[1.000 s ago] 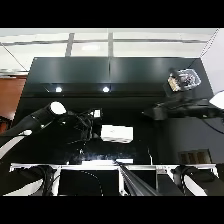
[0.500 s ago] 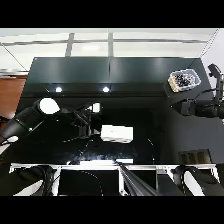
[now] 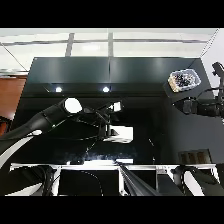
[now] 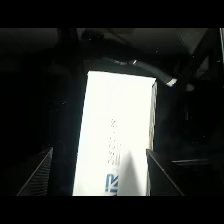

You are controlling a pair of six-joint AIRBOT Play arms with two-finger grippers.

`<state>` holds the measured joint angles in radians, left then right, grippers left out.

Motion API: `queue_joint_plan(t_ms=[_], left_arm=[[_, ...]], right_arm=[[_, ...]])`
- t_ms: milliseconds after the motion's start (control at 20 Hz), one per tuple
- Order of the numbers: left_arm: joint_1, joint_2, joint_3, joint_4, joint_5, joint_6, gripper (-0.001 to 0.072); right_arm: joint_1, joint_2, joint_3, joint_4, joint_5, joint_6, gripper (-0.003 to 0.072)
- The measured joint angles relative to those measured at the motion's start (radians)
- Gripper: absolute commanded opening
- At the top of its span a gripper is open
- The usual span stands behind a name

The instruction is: Fold the box and place the chain.

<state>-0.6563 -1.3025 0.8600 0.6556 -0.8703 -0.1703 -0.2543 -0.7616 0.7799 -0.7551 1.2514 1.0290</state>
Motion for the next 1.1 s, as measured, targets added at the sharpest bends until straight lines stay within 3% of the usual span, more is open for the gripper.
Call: queue_joint_plan(t_ms=[1100], left_arm=[[-0.045, -0.098, 0.016, 0.066, -0.045, -0.072, 0.0712]], right_arm=[[-0.001, 0.000, 0.000, 0.005, -0.003, -0.004, 0.0013]])
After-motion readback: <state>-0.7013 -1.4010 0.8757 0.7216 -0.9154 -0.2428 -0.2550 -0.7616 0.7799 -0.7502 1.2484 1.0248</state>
